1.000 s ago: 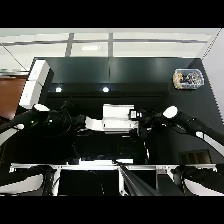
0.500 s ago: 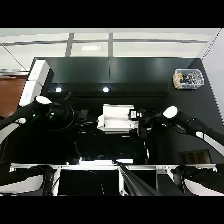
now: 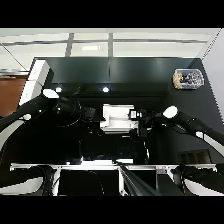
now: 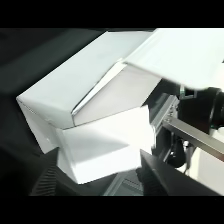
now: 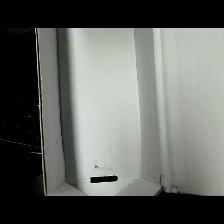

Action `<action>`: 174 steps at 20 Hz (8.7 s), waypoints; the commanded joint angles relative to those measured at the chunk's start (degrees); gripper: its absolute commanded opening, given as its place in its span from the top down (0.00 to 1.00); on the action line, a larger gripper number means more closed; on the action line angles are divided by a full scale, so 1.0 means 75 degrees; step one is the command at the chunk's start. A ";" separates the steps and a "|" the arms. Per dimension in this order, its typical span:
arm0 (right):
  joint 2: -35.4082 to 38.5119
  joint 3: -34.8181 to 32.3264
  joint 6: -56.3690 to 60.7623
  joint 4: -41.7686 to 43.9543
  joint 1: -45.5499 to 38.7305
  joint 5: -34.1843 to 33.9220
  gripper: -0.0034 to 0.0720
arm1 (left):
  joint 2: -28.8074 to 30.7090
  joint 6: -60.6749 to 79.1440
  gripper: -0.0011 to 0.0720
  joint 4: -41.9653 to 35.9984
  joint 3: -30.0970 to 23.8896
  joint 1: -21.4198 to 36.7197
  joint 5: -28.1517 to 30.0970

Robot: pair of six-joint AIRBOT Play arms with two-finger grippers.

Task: Fold the box and place the chain.

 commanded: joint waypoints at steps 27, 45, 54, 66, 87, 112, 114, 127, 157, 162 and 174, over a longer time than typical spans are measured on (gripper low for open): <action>-0.0003 0.0003 0.0006 0.0006 0.0006 0.0000 0.69 | -0.0012 -0.5455 0.30 0.5190 0.1408 -0.2766 0.1673; -0.0003 0.0003 0.0003 0.0003 0.0006 0.0000 0.69 | -0.0207 -0.7947 0.46 0.6959 0.1807 -0.3652 0.1338; -0.0003 0.0003 0.0003 0.0003 0.0006 0.0003 0.69 | -0.0662 -0.8740 0.46 0.7484 0.2285 -0.3704 0.0720; -0.0003 0.0003 0.0003 0.0000 0.0006 0.0006 0.69 | -0.1192 -1.0057 0.56 0.7941 0.2605 -0.4237 0.0376; -0.0003 0.0003 0.0003 0.0003 0.0006 0.0006 0.69 | -0.1233 -1.0596 0.76 0.7973 0.2806 -0.4095 0.0350; 0.0883 0.0000 0.0297 0.0204 -0.0085 0.0487 0.80 | -0.1233 -1.0386 0.95 0.7921 0.2809 -0.4089 0.0440; 0.0790 -0.0003 0.0463 0.0682 -0.0064 0.0408 0.80 | -0.1233 -1.0389 0.95 0.7918 0.2809 -0.4086 0.0440; 0.0443 -0.0003 0.2734 0.0175 0.0099 0.0236 0.64 | -0.1233 -1.0389 0.95 0.7921 0.2809 -0.4086 0.0449; 0.0187 0.0227 1.0177 0.0627 -0.2527 0.3069 0.31 | -0.1233 -1.0389 0.95 0.7924 0.2809 -0.4077 0.0466; 0.0187 0.0667 1.0197 0.0592 -0.2498 0.3582 0.28 | -0.1233 -1.0389 0.95 0.7924 0.2809 -0.4077 0.0469; 0.0187 0.1061 1.1575 -0.0143 -0.0790 0.2390 0.37 | -0.1233 -1.0389 0.95 0.7924 0.2809 -0.4077 0.0466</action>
